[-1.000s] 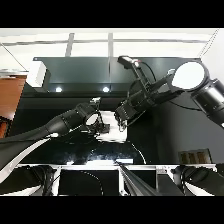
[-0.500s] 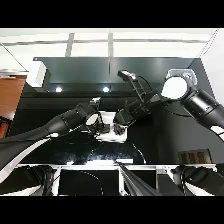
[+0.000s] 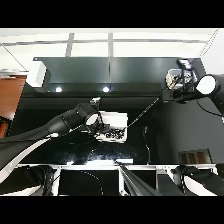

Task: Fold the box and place the chain.

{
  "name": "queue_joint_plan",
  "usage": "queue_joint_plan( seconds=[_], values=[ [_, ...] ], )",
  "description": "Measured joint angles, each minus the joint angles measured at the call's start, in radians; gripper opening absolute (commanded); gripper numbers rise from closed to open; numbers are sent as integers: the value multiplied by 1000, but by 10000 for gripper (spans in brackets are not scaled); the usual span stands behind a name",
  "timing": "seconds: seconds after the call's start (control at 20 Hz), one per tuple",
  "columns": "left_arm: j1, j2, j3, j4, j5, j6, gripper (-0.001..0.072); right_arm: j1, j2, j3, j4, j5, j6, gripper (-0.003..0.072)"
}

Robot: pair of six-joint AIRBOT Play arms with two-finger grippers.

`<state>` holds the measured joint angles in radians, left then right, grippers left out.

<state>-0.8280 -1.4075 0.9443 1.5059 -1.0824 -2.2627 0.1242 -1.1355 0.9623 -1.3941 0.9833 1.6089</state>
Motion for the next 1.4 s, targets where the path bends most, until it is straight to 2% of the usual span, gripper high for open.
queue_joint_plan(
  seconds=[0.1,0.25,0.4,0.5,0.6,0.65,0.7,0.85,1.0,1.15,1.4],
  values=[
    [0,0,0,0,1,0,29,-54,-64,-13,-27,-101,54,653],
    [0,0,0,0,1,0,29,-103,-194,39,-35,-206,158,652],
    [0,0,0,0,2,0,30,-122,-335,135,-22,-247,250,641],
    [0,0,0,0,2,0,30,-129,-408,190,17,-254,283,583],
    [0,0,0,0,2,0,29,-132,-455,223,54,-259,304,253],
    [0,0,0,0,2,0,29,-133,-469,233,62,-257,309,59],
    [0,0,0,0,2,0,29,-135,-480,241,68,-257,314,13],
    [0,0,0,0,2,0,29,-140,-489,256,71,-226,305,10],
    [0,0,0,0,3,0,30,-140,-431,266,75,-150,194,9],
    [0,0,0,0,3,0,29,-127,-281,270,76,-31,45,8],
    [0,0,0,0,3,0,30,-88,68,271,105,171,-92,8]
  ],
)
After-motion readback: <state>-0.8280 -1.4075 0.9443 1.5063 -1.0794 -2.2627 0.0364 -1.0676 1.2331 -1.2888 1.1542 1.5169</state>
